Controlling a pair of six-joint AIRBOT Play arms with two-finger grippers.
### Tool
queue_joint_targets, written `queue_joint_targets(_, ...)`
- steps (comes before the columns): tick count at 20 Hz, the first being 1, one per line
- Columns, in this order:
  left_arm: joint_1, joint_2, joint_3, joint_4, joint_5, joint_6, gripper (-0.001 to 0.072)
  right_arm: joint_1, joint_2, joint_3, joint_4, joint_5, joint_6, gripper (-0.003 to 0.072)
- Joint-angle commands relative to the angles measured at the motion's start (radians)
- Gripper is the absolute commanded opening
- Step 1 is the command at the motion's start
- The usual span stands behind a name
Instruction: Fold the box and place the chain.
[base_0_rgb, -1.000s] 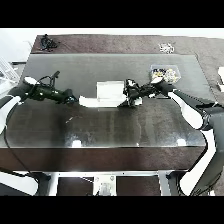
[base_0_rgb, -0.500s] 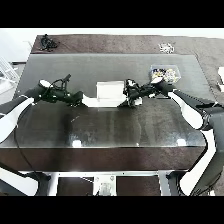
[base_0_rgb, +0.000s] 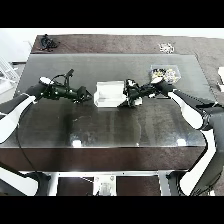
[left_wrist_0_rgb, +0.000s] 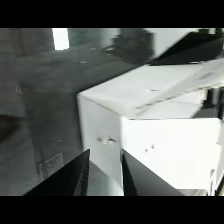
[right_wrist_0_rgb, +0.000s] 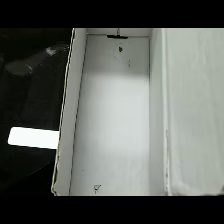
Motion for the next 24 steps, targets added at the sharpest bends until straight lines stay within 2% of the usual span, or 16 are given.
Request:
queue_joint_targets(1,-0.001,0.001,0.023,-0.027,-0.036,0.008,0.025,0.001,0.0,0.0,0.0,0.0,0.0,0.056)
queue_joint_targets(10,-0.001,0.001,0.032,-0.032,-0.081,-0.1,0.025,0.001,0.0,0.0,0.0,0.0,0.0,0.056)
queue_joint_targets(22,-0.001,0.0,0.024,0.031,-0.055,-0.123,0.026,0.001,0.0,0.0,0.0,0.0,0.0,0.056)
queue_joint_targets(24,-0.001,0.0,0.024,0.018,-0.056,-0.123,0.0566,0.001,0.0,0.0,0.0,0.0,0.0,0.056)
